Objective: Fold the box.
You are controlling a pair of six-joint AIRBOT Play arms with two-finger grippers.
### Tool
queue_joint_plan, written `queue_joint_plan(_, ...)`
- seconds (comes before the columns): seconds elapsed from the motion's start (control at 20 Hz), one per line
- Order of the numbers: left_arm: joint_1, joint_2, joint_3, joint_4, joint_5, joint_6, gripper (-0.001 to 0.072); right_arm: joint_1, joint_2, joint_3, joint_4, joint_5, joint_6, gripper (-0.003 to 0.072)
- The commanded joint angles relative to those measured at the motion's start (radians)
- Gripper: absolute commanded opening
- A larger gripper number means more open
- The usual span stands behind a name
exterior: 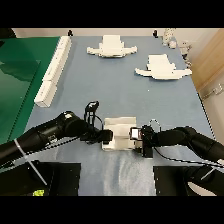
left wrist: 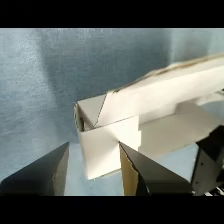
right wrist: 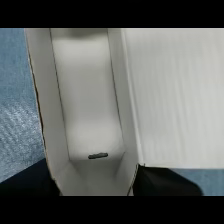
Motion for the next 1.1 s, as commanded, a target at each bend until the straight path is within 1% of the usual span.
queue_joint_plan(0.0, -0.073, -0.111, 0.105, 0.147, -0.104, -0.168, 0.0449, 0.000, 0.000, 0.000, 0.000, 0.000, 0.000, 0.0546)
queue_joint_plan(0.2, -0.138, -0.207, 0.183, 0.219, -0.207, -0.264, 0.0449, 0.000, 0.000, 0.000, 0.000, 0.000, 0.000, 0.0546)
queue_joint_plan(0.35, -0.177, -0.265, 0.230, 0.253, -0.246, -0.309, 0.0449, 0.000, 0.000, 0.000, 0.000, 0.000, 0.000, 0.0546)
queue_joint_plan(0.75, -0.208, -0.397, 0.300, 0.311, -0.251, -0.359, 0.0448, 0.000, 0.000, 0.000, 0.000, 0.000, 0.000, 0.0546)
queue_joint_plan(0.8, -0.209, -0.407, 0.305, 0.311, -0.251, -0.367, 0.0410, 0.000, 0.000, 0.000, 0.000, 0.000, 0.000, 0.0546)
queue_joint_plan(0.85, -0.213, -0.413, 0.306, 0.312, -0.248, -0.366, 0.0274, 0.000, 0.000, 0.000, 0.000, 0.000, 0.000, 0.0546)
queue_joint_plan(0.9, -0.214, -0.417, 0.306, 0.311, -0.248, -0.366, 0.0226, 0.000, 0.000, 0.000, 0.000, 0.000, 0.000, 0.0546)
queue_joint_plan(0.95, -0.213, -0.417, 0.306, 0.311, -0.249, -0.367, 0.0225, 0.000, 0.000, 0.000, 0.000, 0.000, 0.000, 0.0546)
queue_joint_plan(1.0, -0.213, -0.417, 0.306, 0.311, -0.253, -0.373, 0.0147, 0.000, 0.000, 0.000, 0.000, 0.000, 0.000, 0.0546)
queue_joint_plan(1.05, -0.214, -0.417, 0.306, 0.309, -0.252, -0.373, 0.0017, 0.000, 0.000, 0.000, 0.000, 0.000, 0.000, 0.0546)
